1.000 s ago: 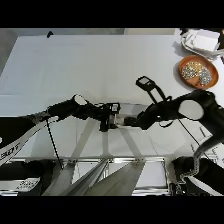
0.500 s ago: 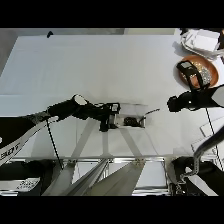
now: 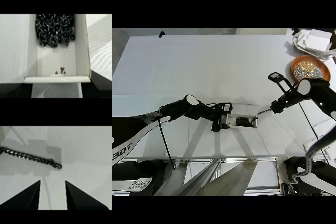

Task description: Fold the box and place the chain.

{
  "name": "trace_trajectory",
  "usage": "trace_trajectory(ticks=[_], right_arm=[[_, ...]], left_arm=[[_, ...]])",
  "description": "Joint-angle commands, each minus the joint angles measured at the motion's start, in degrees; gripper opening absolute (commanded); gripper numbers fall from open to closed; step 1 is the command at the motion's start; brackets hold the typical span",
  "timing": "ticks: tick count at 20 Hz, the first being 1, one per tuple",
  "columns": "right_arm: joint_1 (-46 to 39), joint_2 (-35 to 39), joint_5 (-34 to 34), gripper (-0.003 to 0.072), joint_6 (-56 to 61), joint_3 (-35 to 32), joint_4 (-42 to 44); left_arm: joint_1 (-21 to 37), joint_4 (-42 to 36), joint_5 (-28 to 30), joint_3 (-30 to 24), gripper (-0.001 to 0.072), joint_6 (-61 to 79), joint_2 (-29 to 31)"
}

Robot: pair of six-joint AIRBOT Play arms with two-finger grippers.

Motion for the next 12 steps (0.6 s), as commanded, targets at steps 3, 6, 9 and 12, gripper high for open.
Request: trace_trajectory(ticks=[3,6,9,12], right_arm=[[1.2,-4.42,-2.12,0.0307,-3.28,-0.04,0.0],[1.2,-4.5,-4.68,0.0295,-3.28,-0.04,-0.15],[1.2,-4.52,-5.75,0.0295,-3.45,-0.04,-0.15],[1.2,-5.49,-5.55,0.0294,-3.45,-0.07,-0.13]], left_arm=[[0.02,0.02,0.0,0.04,0.0332,0.0,0.02],[0.02,0.02,0.02,0.04,0.0332,0.0,0.02],[0.02,0.02,0.0,0.04,0.0332,0.0,0.02],[0.02,0.02,0.0,0.04,0.0332,0.0,0.02]])
